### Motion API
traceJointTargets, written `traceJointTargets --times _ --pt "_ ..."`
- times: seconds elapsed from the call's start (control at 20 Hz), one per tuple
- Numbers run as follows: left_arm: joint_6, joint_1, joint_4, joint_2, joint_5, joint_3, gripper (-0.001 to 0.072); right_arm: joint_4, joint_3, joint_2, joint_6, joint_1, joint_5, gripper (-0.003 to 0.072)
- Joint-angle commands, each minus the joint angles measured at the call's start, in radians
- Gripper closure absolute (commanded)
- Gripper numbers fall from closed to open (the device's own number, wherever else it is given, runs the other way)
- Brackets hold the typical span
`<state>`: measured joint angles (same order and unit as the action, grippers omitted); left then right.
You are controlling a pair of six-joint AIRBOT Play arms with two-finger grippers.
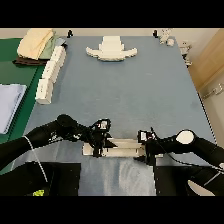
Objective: Fold the box.
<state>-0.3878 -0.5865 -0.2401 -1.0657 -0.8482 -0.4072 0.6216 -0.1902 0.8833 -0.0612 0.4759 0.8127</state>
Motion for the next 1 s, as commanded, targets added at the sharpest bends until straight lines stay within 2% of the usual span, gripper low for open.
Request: traceJointTargets --times 0.0,0.05,0.1,0.2,0.25,0.3,0.4,0.6,0.8,0.95 --pt "0.0 0.0 0.0 0.0 0.001 0.0 0.0696 0.003 -0.001 0.001 0.001 0.0 -0.018 0.006" --pt "0.0 0.0 0.0 0.0 0.001 0.0 0.0696 0.003 -0.001 0.001 0.001 0.0 -0.018 0.0099" --pt "0.0 0.0 0.0 0.0 0.001 0.0 0.0696 0.002 -0.002 0.0 0.001 0.0 -0.018 0.0181" --pt "0.0 0.0 0.0 0.0 0.001 0.0 0.0696 0.003 -0.014 -0.001 0.001 0.0 -0.015 0.0181" --pt "0.0 0.0 0.0 0.0 0.001 0.0 0.0696 0.003 -0.017 -0.008 0.001 0.0 -0.01 0.0177" --pt "0.0 0.0 0.0 0.0 0.001 0.0 0.0696 0.006 -0.016 -0.016 0.001 0.0 -0.008 0.0142" --pt "0.0 0.0 0.0 0.0 0.001 0.0 0.0696 0.033 -0.016 -0.044 0.021 0.0 -0.005 0.0009" --pt "0.0 0.0 0.0 0.0 0.001 0.0 0.0695 0.079 -0.016 -0.14 0.053 0.0 -0.012 0.0013" --pt "0.0 0.0 0.0 0.0 0.001 0.0 0.0695 0.076 -0.016 -0.151 0.053 0.0 -0.03 0.0031" --pt "0.0 0.0 0.0 0.0 0.001 0.0 0.0696 0.07 -0.016 -0.153 0.053 0.0 0.004 0.0031"
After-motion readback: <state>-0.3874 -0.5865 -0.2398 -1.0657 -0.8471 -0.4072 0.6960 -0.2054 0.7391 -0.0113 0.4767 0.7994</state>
